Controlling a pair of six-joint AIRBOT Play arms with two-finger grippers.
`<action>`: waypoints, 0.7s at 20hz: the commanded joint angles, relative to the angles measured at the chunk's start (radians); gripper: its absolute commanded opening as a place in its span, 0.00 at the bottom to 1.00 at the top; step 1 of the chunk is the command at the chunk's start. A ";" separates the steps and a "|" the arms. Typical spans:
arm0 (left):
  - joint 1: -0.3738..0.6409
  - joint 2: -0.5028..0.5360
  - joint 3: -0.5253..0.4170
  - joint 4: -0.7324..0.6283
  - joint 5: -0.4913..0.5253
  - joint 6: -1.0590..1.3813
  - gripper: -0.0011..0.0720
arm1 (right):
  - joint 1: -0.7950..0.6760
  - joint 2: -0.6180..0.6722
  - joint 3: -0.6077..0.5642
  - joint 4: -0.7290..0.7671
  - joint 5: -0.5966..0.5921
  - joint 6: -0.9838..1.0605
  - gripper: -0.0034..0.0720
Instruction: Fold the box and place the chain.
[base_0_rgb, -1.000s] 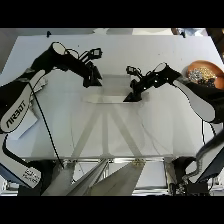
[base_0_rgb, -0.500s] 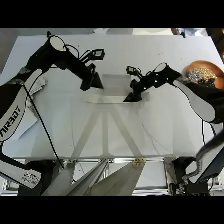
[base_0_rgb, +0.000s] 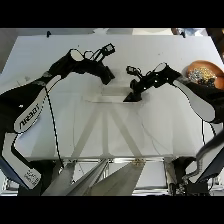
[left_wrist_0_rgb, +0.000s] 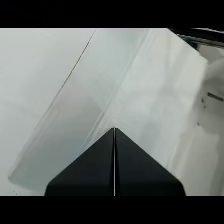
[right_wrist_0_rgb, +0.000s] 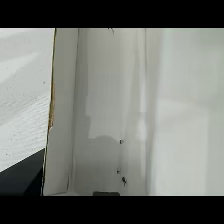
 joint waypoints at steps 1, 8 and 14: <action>-0.005 -0.029 0.001 0.003 0.058 -0.074 0.03 | -0.001 0.000 0.000 0.000 -0.001 -0.002 0.80; 0.016 0.042 0.001 -0.005 -0.096 -0.072 0.03 | -0.001 0.000 0.000 0.000 -0.001 -0.002 0.80; 0.091 0.172 0.001 0.014 -0.293 -0.060 0.03 | -0.001 0.000 0.000 0.000 -0.001 -0.002 0.80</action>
